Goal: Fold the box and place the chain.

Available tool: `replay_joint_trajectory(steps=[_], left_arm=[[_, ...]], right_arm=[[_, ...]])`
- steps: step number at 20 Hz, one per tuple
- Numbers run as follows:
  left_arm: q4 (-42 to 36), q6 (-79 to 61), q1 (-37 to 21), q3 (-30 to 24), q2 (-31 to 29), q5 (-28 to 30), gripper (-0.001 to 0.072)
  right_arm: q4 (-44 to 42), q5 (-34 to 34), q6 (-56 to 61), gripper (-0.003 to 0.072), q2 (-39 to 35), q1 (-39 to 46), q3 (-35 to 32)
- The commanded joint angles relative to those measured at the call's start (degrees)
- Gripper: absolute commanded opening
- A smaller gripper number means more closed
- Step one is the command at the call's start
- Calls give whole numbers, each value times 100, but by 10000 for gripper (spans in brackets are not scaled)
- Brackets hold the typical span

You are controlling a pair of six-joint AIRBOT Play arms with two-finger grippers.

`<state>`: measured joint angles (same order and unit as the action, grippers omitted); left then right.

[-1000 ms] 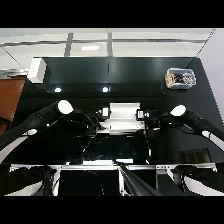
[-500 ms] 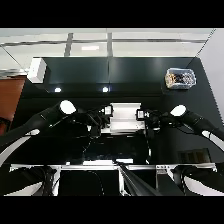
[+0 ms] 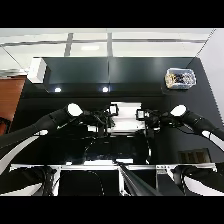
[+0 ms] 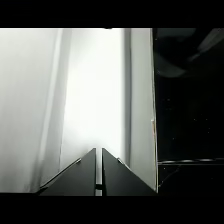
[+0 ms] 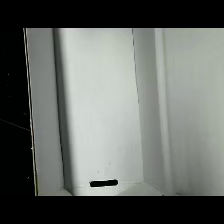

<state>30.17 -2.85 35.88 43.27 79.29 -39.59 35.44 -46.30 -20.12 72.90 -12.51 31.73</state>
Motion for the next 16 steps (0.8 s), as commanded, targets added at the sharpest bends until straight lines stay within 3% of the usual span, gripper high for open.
replay_joint_trajectory(steps=[1,2,3,4,5,6,7,8,9,10,11,16], left_arm=[[-68,4,31,4,37,127,85],[-92,7,35,4,37,127,279],[-85,9,37,4,35,122,338],[-79,7,37,4,37,109,336],[-61,7,37,4,35,111,189],[-68,7,44,7,31,118,139],[-70,7,44,7,24,109,203],[-66,31,37,9,20,90,338],[17,166,-15,35,-7,-11,299],[243,382,-98,92,-81,-146,76],[570,756,-227,164,-201,-402,26],[2754,4253,-1244,197,-1412,-946,24]], right_arm=[[0,-2,0,238,0,0,-2],[0,-2,2,238,0,0,-2],[-2,-2,2,238,0,0,-2],[0,-2,2,237,0,0,-2],[-2,-2,0,238,0,0,-2],[0,-2,0,238,0,0,-2],[-2,-2,2,238,0,0,-2],[-2,-2,0,238,0,0,-2],[0,-2,0,238,0,0,-2],[-2,-2,0,238,0,0,-2],[-2,-2,2,238,0,0,-2],[-2,-2,0,238,0,0,-2]])
